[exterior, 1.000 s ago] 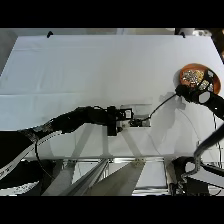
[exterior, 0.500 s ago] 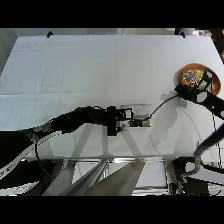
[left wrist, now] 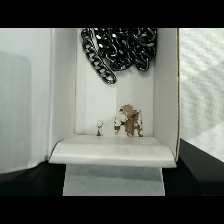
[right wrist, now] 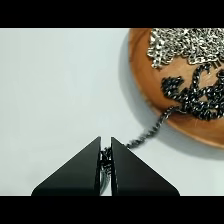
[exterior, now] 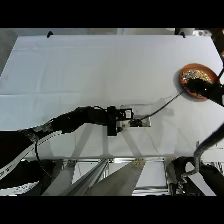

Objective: Fold the box and place the chain.

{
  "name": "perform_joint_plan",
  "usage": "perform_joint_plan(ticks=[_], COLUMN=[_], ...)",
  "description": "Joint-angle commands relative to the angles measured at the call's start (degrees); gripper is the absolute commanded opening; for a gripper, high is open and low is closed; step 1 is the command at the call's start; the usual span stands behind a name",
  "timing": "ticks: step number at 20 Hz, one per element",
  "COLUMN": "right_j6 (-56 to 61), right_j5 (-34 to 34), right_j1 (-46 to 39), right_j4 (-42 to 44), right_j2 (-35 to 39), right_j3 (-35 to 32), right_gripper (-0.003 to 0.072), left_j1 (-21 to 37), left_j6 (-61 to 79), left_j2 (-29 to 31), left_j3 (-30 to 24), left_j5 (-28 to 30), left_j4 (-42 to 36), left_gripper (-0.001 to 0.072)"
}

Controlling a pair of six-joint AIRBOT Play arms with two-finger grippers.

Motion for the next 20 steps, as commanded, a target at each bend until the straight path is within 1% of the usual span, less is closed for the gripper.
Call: perform_joint_plan(ticks=[1, 4, 6, 8, 9, 12, 14, 16, 19, 20], right_j6=[-5.7, -15.5, -19.7, -21.8, -21.8, -21.7, -21.7, -22.5, -26.3, -26.4], right_j5=[14.9, 22.5, 25.6, 27.8, 28.8, 31.5, 33.2, 34.5, 39.1, 39.6], right_j1=[0.0, 0.0, 0.0, 0.0, 0.0, 0.0, 0.0, 0.0, 0.0, 0.0], right_j4=[4.9, 20.7, 31.0, 38.4, 40.5, 42.9, 46.0, 51.6, 59.8, 61.6], right_j2=[11.1, 16.8, 19.8, 22.4, 23.6, 26.8, 28.3, 29.4, 29.8, 29.8], right_j3=[0.0, 0.0, 0.0, 0.0, 0.0, 0.0, 0.0, 0.2, 1.1, 1.4], right_gripper=[0.0016, 0.0017, 0.0018, 0.0018, 0.0018, 0.0018, 0.0018, 0.0018, 0.0018, 0.0018], left_j1=[0.0, 0.0, 0.0, 0.0, 0.0, 0.0, 0.1, 0.0, 0.0, 0.1], left_j6=[0.0, 0.0, 0.0, 0.0, 0.0, 0.0, 0.0, 0.0, 0.0, 0.0], left_j2=[0.0, 0.0, 0.0, 0.0, 0.0, 0.0, 0.0, 0.0, 0.0, 0.0], left_j3=[0.0, 0.0, 0.0, 0.0, 0.0, 0.0, 0.0, 0.0, 0.0, 0.0], left_j5=[0.0, 0.0, 0.0, 0.0, 0.0, 0.0, 0.0, 0.0, 0.0, 0.0], left_j4=[0.0, 0.0, 0.0, 0.0, 0.0, 0.0, 0.0, 0.0, 0.0, 0.0], left_gripper=[0.0255, 0.0255, 0.0255, 0.0255, 0.0255, 0.0255, 0.0255, 0.0255, 0.0255, 0.0255])
